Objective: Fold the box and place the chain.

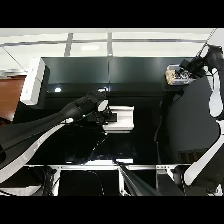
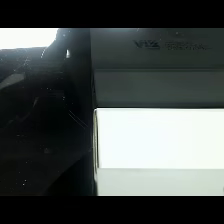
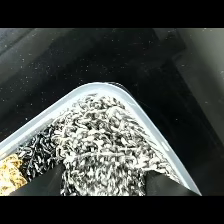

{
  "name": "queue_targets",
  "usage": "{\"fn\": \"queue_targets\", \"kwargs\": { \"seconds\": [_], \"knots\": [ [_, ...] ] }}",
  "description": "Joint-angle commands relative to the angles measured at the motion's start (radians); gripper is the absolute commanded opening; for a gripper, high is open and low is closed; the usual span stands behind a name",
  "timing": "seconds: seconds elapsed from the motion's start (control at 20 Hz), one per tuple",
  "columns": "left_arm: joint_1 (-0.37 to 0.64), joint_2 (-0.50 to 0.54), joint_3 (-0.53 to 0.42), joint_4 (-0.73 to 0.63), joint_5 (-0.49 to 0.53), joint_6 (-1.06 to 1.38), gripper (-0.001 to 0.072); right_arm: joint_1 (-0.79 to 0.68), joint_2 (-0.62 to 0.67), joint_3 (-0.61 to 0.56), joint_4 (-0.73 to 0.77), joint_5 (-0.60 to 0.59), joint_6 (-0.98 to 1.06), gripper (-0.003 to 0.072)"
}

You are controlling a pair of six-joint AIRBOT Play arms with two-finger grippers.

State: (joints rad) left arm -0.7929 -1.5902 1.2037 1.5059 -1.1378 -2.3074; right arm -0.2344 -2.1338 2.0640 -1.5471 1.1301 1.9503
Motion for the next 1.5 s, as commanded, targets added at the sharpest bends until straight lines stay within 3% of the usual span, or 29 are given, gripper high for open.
{"fn": "queue_targets", "kwargs": {
  "seconds": [0.0,0.05,0.1,0.65,0.85,0.95,1.2,1.45],
  "knots": [
    [0.000,0.000,0.000,0.000,0.000,0.000,0.0025,-0.004,-0.021,-0.001,0.013,0.039,0.018,0.0284],
    [0.000,0.000,0.000,0.000,0.000,0.000,0.0025,-0.006,-0.020,-0.001,0.012,0.054,0.013,0.0047],
    [0.000,0.000,0.000,0.000,0.000,0.000,0.0025,-0.006,-0.012,-0.001,0.012,0.067,-0.005,0.0013],
    [0.000,0.000,0.000,0.000,0.000,0.000,0.0025,-0.006,0.426,-0.001,0.012,0.093,-0.320,0.0011],
    [0.000,0.000,0.000,0.000,0.000,0.000,0.0025,0.002,0.583,-0.020,0.228,0.169,-0.394,0.0012],
    [0.000,0.000,0.000,0.000,0.000,0.000,0.0025,0.008,0.709,-0.140,0.404,0.157,-0.457,0.0012],
    [0.000,0.000,0.000,0.000,0.000,-0.001,0.0025,0.064,1.062,-0.514,0.476,0.272,-0.534,0.0012],
    [0.000,0.000,0.000,0.000,0.000,-0.001,0.0025,0.143,1.350,-0.953,0.735,0.392,-0.635,0.0013]
  ]
}}
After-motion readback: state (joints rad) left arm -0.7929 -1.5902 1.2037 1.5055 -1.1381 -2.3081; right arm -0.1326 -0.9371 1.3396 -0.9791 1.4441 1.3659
